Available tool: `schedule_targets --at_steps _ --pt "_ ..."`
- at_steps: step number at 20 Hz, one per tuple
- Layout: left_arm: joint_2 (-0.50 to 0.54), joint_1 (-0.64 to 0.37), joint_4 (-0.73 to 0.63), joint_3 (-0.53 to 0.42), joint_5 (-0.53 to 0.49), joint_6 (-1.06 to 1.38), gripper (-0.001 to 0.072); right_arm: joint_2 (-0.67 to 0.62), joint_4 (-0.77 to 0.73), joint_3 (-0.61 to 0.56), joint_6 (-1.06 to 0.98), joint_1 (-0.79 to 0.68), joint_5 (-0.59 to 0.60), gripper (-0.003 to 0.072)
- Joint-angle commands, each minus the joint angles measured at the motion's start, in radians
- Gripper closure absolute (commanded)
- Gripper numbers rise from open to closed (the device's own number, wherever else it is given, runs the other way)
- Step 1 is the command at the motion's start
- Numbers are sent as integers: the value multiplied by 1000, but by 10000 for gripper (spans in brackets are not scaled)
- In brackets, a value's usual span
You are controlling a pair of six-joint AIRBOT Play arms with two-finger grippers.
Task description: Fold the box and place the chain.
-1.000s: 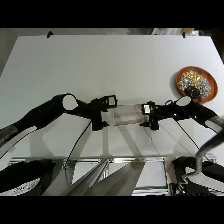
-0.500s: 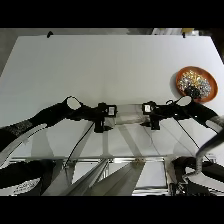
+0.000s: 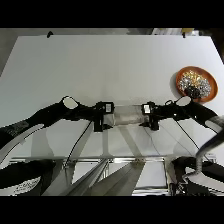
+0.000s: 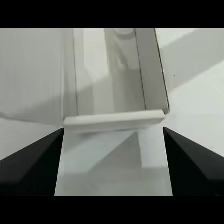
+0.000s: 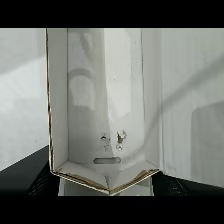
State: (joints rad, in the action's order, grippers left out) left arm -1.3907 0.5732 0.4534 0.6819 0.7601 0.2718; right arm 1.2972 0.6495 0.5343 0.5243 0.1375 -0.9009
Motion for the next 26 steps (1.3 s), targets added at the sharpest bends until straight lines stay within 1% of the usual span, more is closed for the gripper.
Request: schedule_targets --at_steps 1,6,11,14,19,23,26 --pt "12 -10 -6 -15 -8 21 6 -1 1 1 -3 0 0 293" --pt "-24 -2 -40 -15 -28 47 5 -1 1 1 -3 0 0 293" --pt "-48 39 -169 -14 -83 163 5 -1 1 1 -3 0 0 293" --pt "-57 40 -170 -14 -83 163 5 -1 1 1 -3 0 0 293" --pt "-65 52 -214 -14 -84 175 8 -1 1 1 -3 0 0 293" --pt "-103 54 -241 -14 -84 177 15 -1 1 1 -3 0 0 293" --pt "-109 61 -261 -14 -89 193 16 -1 1 1 -3 0 0 293"
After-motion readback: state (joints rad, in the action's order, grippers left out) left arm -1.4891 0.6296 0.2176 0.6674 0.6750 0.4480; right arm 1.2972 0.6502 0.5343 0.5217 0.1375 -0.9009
